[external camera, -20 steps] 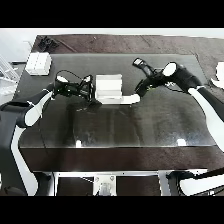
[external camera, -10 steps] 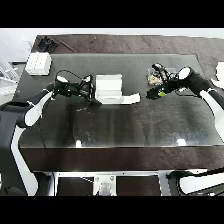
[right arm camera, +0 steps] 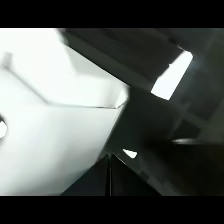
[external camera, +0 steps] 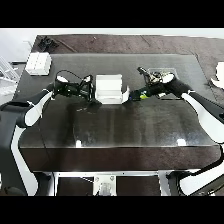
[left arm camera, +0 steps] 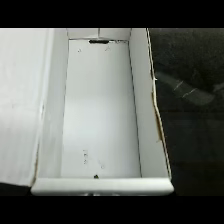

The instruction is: Fold the box and place the chain.

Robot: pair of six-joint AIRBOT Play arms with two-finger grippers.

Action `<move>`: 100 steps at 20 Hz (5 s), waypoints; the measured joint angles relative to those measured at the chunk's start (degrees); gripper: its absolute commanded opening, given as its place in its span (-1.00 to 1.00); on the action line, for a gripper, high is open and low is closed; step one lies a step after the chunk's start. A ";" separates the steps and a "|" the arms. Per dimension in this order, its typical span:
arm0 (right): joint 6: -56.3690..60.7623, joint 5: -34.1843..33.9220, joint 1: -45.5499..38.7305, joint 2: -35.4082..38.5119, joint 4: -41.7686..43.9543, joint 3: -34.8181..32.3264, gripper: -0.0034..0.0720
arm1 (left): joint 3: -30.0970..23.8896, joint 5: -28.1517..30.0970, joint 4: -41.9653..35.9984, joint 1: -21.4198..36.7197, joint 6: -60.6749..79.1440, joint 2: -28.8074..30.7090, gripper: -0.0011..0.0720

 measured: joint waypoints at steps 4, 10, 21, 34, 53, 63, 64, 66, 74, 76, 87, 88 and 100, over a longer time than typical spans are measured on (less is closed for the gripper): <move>1.62 -0.59 1.38 0.26 -1.49 2.73 -0.89 | 0.00 0.00 0.00 0.00 0.00 0.00 0.21; 3.10 -0.02 2.54 0.52 -2.99 4.70 -0.46 | 0.00 0.00 0.00 0.00 0.02 0.00 0.21; 3.54 0.17 2.84 0.55 -2.27 6.23 -0.45 | 0.00 -0.02 0.02 0.00 0.00 0.00 0.20; 5.75 0.17 4.79 -0.59 -2.99 7.10 0.00 | 0.00 -0.04 0.04 0.02 0.00 0.00 0.21; 42.75 0.44 15.58 -0.76 -35.10 15.30 0.08 | 0.00 -0.98 0.11 0.00 -0.15 -0.02 0.21; 52.54 2.49 17.53 -2.80 -41.92 15.58 0.08 | 0.00 -1.03 0.09 -0.04 -0.17 -0.02 0.21; 53.16 2.67 17.55 -2.97 -42.60 15.58 0.08 | 0.00 -1.03 0.09 -0.02 -0.15 -0.02 0.21; 54.64 3.19 17.59 -3.21 -44.00 15.78 0.08 | 0.00 -1.03 0.04 -0.02 -0.17 -0.02 0.21; 57.33 7.15 19.37 -5.55 -49.11 20.83 0.08 | 0.00 -1.03 0.11 0.09 -0.20 -0.02 0.21; 57.55 8.68 20.11 -6.84 -49.44 22.12 0.03 | 0.00 -1.09 0.17 0.09 -0.13 -0.02 0.21; 62.27 11.54 21.86 -8.76 -50.27 24.63 -0.36 | 0.00 -1.09 0.11 0.09 -0.13 -0.02 0.21; 63.17 11.61 21.90 -8.79 -50.25 24.70 -0.36 | 0.00 -1.09 0.11 0.09 -0.13 -0.02 0.21; 70.07 12.07 21.99 -10.25 -50.27 24.87 -0.89 | 0.00 -1.14 0.04 0.07 -0.28 -0.02 0.21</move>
